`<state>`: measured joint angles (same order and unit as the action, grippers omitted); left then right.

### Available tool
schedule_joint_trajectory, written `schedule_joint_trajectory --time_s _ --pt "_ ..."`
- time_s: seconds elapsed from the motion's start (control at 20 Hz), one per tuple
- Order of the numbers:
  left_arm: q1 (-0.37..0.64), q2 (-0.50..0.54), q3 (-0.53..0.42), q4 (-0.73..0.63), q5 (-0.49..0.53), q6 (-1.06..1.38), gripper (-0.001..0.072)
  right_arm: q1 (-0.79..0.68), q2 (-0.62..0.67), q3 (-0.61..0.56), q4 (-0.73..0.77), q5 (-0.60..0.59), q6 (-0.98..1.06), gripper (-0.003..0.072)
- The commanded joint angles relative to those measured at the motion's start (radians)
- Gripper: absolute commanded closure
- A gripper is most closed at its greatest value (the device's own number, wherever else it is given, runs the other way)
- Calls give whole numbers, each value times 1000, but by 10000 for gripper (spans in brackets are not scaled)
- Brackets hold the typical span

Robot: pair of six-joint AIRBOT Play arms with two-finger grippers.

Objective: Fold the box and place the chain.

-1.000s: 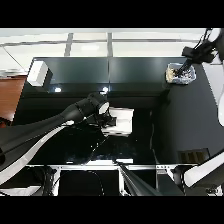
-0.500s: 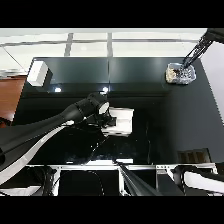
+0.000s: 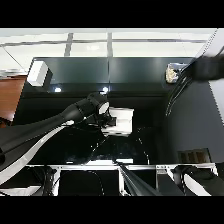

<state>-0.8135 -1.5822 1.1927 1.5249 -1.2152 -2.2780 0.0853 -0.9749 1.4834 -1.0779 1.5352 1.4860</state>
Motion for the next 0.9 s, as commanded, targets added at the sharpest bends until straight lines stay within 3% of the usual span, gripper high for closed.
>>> schedule_joint_trajectory --time_s 0.0,0.15,0.3,0.65,0.85 --pt "0 0 0 0 2 0 684 167 33 -138 91 -4 36 670" --pt "0 0 0 0 2 0 684 292 27 -222 179 -197 42 670" --pt "0 0 0 0 3 0 684 359 7 -309 168 -342 44 670" --pt "0 0 0 1 8 0 684 459 -23 -568 94 -586 91 669" --pt "0 0 0 0 10 0 684 506 -32 -607 78 -670 104 669"
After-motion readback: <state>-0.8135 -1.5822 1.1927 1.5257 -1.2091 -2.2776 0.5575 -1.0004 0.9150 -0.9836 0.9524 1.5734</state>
